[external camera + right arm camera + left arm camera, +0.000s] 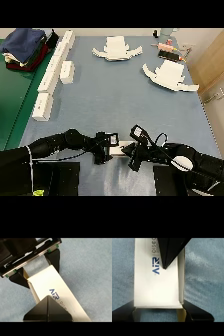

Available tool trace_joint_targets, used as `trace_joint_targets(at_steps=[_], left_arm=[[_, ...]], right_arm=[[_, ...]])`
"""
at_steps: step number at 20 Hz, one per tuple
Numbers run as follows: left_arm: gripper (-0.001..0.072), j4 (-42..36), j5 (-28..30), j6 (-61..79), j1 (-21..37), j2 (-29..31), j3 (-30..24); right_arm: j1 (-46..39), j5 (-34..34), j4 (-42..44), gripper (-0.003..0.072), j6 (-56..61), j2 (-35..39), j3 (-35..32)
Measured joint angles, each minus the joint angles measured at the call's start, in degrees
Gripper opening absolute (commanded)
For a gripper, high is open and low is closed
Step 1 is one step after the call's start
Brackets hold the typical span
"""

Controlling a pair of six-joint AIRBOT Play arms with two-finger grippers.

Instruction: Fold the box.

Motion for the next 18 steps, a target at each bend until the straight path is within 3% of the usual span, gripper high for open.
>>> trace_joint_targets(at_steps=[9,11,13,14,15,18], left_arm=[[0.0466,-0.09,-0.02,-0.09,0.00,0.00,0.00],[0.0466,-0.13,-0.02,-0.13,0.00,0.02,0.00],[0.0466,-0.17,-0.04,-0.20,0.00,0.00,0.00],[0.0466,-0.20,-0.04,-0.24,0.00,0.00,0.02],[0.0466,-0.22,-0.02,-0.31,0.00,0.02,0.02],[0.0466,-0.17,0.00,-0.26,0.00,0.02,0.02]], right_arm=[[0.02,0.98,-0.46,0.0003,-0.02,0.52,0.20],[0.02,2.78,-1.11,0.0102,-0.02,1.84,0.61],[0.09,3.54,-2.27,0.0110,-0.04,3.48,1.20],[0.07,3.74,-3.43,0.0273,0.00,4.39,1.51],[0.00,3.32,-4.33,0.0383,-0.02,5.18,1.90],[-0.94,2.86,-8.28,0.0399,0.26,6.45,3.37]])
